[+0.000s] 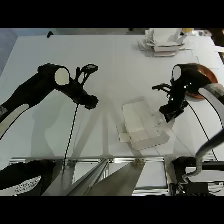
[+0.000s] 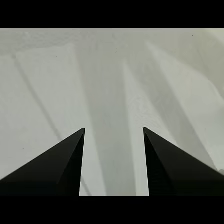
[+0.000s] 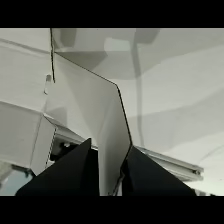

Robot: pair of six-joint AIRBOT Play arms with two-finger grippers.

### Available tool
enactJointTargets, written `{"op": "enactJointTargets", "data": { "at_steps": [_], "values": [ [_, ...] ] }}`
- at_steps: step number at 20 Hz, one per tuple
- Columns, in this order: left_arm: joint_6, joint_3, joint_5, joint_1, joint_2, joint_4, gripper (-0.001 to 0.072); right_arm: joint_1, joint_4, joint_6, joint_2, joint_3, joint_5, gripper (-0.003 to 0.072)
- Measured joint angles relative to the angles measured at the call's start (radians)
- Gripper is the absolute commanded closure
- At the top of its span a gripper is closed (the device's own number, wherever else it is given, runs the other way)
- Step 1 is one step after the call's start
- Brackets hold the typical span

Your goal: Fold the box and place the chain.

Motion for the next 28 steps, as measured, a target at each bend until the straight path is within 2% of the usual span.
{"op": "enactJointTargets", "data": {
  "at_steps": [1, 2, 5, 7, 11, 15, 16, 18, 21, 28],
  "values": [
    [0.0, 0.0, 0.0, 0.0, 0.0, 0.0, 0.0299, 0.002, -0.006, 0.007, -0.002, 0.0, 0.009, 0.0656],
    [0.0, 0.0, 0.0, 0.0, 0.0, 0.0, 0.0299, 0.003, -0.011, 0.021, -0.003, 0.0, 0.014, 0.067],
    [0.0, 0.0, 0.0, 0.0, 0.0, 0.0, 0.0299, 0.005, -0.019, 0.029, 0.0, 0.0, 0.015, 0.0671],
    [0.0, 0.0, 0.0, 0.0, 0.0, 0.0, 0.0299, 0.006, -0.021, 0.032, 0.035, 0.0, -0.038, 0.0671],
    [0.0, 0.0, 0.002, 0.0, 0.0, 0.0, 0.0299, 0.012, 0.021, 0.034, 0.193, -0.014, -0.253, 0.0671],
    [0.012, 0.0, 0.016, 0.0, 0.0, -0.002, 0.0296, 0.014, 0.111, 0.034, 0.396, -0.128, -0.482, 0.0671],
    [0.024, 0.0, 0.019, 0.0, 0.0, -0.006, 0.0269, 0.014, 0.123, 0.034, 0.446, -0.172, -0.529, 0.0671],
    [0.067, 0.0, 0.033, 0.0, 0.0, -0.024, 0.0087, 0.014, 0.142, 0.034, 0.54, -0.266, -0.596, 0.0671],
    [0.197, 0.0, 0.075, 0.002, -0.006, -0.118, 0.0023, 0.014, 0.181, 0.034, 0.644, -0.382, -0.659, 0.0671],
    [0.631, 0.0, 0.145, 0.037, -0.131, -0.474, 0.0017, 0.014, 0.301, -0.016, 0.712, -0.467, -0.686, 0.0671]
  ]
}}
